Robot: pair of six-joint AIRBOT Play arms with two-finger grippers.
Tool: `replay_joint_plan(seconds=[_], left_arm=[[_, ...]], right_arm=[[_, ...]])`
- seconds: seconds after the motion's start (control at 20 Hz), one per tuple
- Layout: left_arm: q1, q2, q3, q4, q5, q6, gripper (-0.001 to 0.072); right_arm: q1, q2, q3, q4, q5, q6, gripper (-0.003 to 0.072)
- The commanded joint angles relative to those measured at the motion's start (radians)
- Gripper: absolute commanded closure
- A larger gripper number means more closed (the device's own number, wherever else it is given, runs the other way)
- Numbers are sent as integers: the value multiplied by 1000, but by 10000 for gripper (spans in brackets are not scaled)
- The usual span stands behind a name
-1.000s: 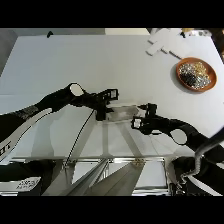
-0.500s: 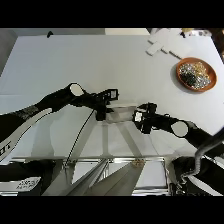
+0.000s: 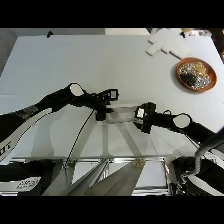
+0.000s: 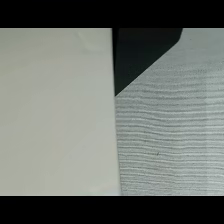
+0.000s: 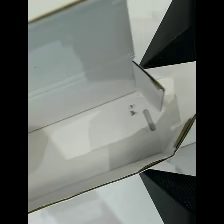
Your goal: Fold the box and place the chain.
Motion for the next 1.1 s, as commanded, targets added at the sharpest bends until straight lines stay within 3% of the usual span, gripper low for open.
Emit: replay_joint_plan(seconds=[0.0, 0.2, 0.6, 1.05], left_arm=[[-1, 0, 0, 0, 0, 0, 699], [-1, 0, 0, 0, 0, 0, 699], [-1, 0, 0, 0, 0, 0, 699], [-1, 0, 0, 0, 0, 0, 699]], right_arm=[[-19, -63, 39, 88, 52, -56, -4], [-112, -100, 77, 87, 167, -82, -4], [-167, -174, 78, 162, 321, -376, 0], [-190, -283, 125, 225, 382, -446, 18]])
